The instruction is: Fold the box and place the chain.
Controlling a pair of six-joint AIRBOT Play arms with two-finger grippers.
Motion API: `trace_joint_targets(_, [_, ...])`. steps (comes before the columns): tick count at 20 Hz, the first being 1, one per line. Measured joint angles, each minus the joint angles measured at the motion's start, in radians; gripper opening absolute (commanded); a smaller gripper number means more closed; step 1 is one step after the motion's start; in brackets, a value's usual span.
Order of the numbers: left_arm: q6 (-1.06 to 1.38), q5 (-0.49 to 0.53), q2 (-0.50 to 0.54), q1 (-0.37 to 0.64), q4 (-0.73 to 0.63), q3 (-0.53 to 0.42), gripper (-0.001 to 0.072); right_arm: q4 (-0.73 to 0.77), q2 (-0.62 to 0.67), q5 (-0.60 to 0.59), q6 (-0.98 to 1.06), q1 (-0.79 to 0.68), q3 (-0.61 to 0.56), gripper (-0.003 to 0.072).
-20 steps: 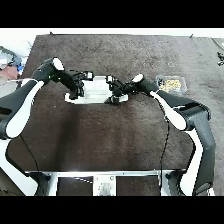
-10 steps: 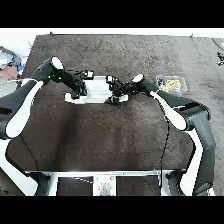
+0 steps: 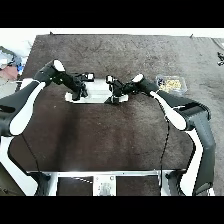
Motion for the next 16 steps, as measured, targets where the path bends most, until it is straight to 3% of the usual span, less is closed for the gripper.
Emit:
trace_joint_targets(2, [0.005, -0.001, -0.003, 0.0, -0.006, 0.0, 0.0126, 0.0, 0.0, 0.0, 0.0, 0.0, 0.0, 0.0471])
trace_joint_targets(3, [0.011, -0.001, -0.003, 0.0, -0.01, 0.0, 0.0196, 0.0, 0.0, 0.0, 0.0, 0.0, 0.0, 0.047])
trace_joint_targets(6, [0.02, -0.003, -0.005, 0.0, -0.017, 0.002, 0.0197, 0.0, 0.0, 0.0, 0.0, 0.0, 0.0, 0.0471])
trace_joint_targets(8, [0.024, -0.012, -0.005, 0.0, -0.021, 0.01, 0.0448, 0.0, 0.0, 0.0, 0.0, 0.0, 0.0, 0.0471])
trace_joint_targets(16, [0.019, -0.031, -0.005, 0.001, -0.022, 0.047, 0.0486, 0.0, 0.0, 0.0, 0.0, 0.0, 0.0, 0.047])
